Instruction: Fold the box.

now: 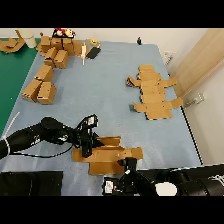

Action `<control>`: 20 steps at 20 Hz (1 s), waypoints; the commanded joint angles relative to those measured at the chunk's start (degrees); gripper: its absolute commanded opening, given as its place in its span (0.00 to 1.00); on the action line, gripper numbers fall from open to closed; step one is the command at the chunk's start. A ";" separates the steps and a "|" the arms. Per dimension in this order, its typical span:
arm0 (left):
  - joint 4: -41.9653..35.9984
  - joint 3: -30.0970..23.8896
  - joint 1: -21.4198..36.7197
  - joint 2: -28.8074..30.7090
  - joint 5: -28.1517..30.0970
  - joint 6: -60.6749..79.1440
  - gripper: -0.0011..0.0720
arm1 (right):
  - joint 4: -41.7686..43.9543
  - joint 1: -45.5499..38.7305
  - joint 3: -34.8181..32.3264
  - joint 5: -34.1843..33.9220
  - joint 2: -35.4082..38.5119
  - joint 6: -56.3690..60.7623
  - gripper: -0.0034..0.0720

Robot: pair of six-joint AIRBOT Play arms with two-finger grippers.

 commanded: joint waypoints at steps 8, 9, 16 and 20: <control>0.00 -0.02 0.00 -0.04 0.00 0.00 0.03 | 0.31 0.17 -1.01 1.64 -0.50 0.63 0.99; 0.00 -0.02 0.00 -0.04 0.00 0.00 0.03 | 0.17 0.17 -1.36 1.88 -0.50 0.63 0.99; 0.00 -0.02 0.00 -0.04 0.02 0.00 0.03 | -2.91 -2.32 -2.03 2.10 -3.98 2.19 0.99; 0.00 -0.02 0.00 -0.04 0.00 0.00 0.03 | -6.64 -3.76 -1.09 1.75 -4.02 3.65 0.99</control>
